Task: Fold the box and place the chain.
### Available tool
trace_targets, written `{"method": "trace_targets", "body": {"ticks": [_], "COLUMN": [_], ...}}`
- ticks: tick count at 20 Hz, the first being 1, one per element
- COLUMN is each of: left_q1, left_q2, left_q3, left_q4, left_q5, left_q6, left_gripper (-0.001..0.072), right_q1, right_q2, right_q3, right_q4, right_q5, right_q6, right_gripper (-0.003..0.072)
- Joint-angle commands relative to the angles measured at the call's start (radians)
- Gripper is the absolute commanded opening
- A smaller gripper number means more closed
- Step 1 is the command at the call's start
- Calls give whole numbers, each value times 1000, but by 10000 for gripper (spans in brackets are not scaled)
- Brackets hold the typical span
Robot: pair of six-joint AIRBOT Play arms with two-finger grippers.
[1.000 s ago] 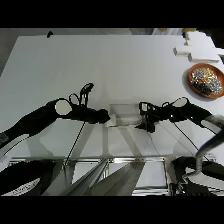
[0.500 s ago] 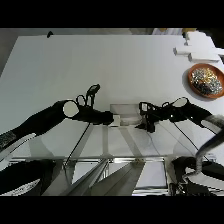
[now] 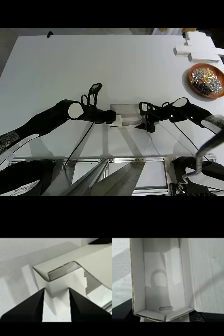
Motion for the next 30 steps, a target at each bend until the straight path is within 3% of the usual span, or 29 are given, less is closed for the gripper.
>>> {"method": "trace_targets", "body": {"ticks": [1,12,18,23,27,30], "left_q1": [-32,-80,-131,-152,-166,-173], "left_q2": [-29,-119,-217,-300,-362,-366], "left_q3": [31,191,307,428,513,513], "left_q4": [67,333,377,511,496,520], "left_q5": [-11,-218,-320,-562,-564,-540], "left_q6": [-75,-409,-497,-628,-663,-699], "left_gripper": [350,350,350,350,349,348], "right_q1": [0,0,0,0,0,0], "right_q2": [1,1,1,1,1,1], "right_q3": [0,0,0,0,0,0], "right_q4": [0,0,0,0,0,0], "right_q5": [0,0,1,0,0,1], "right_q6": [0,0,0,0,0,0], "right_gripper": [337,337,337,337,337,337]}}
